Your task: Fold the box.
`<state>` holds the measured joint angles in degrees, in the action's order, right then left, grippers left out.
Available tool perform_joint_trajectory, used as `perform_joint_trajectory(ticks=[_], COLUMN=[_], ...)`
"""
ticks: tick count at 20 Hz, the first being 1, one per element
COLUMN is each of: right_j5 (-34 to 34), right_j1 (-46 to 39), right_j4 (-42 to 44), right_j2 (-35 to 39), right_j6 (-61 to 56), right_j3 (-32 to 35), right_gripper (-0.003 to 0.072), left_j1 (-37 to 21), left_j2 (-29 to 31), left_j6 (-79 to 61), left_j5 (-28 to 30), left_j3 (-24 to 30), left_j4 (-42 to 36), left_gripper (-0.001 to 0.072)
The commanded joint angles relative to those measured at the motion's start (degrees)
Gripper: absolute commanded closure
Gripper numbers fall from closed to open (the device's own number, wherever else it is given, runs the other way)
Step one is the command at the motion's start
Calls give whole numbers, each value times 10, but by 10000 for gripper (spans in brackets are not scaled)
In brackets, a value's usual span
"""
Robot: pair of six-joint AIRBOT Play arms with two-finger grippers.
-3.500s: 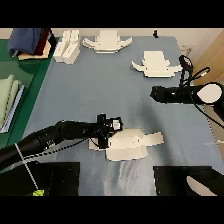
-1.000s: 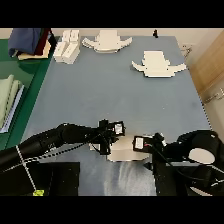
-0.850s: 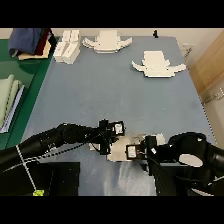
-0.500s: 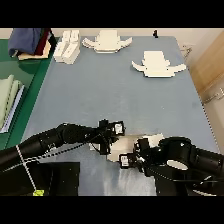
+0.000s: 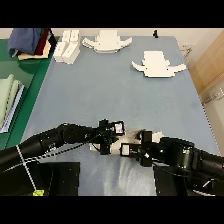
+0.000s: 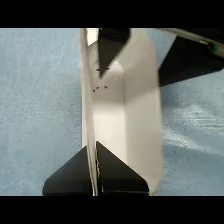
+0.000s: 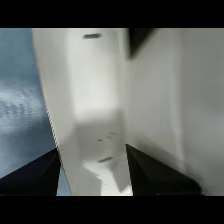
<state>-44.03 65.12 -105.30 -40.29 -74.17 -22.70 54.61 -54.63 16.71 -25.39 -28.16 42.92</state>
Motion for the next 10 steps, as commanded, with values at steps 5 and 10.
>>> perform_joint_trajectory(ticks=[5, 10], right_j5=[-75, -82], right_j1=[0, 0], right_j4=[-44, -54], right_j2=[74, 74], right_j6=[-125, -171], right_j3=[1, 5], right_gripper=[106, 106], left_j1=[0, 0], left_j2=[0, 0], left_j6=[-2, -2], left_j5=[-2, -2], left_j3=[0, 0], left_j4=[1, 1], left_gripper=[693, 693])
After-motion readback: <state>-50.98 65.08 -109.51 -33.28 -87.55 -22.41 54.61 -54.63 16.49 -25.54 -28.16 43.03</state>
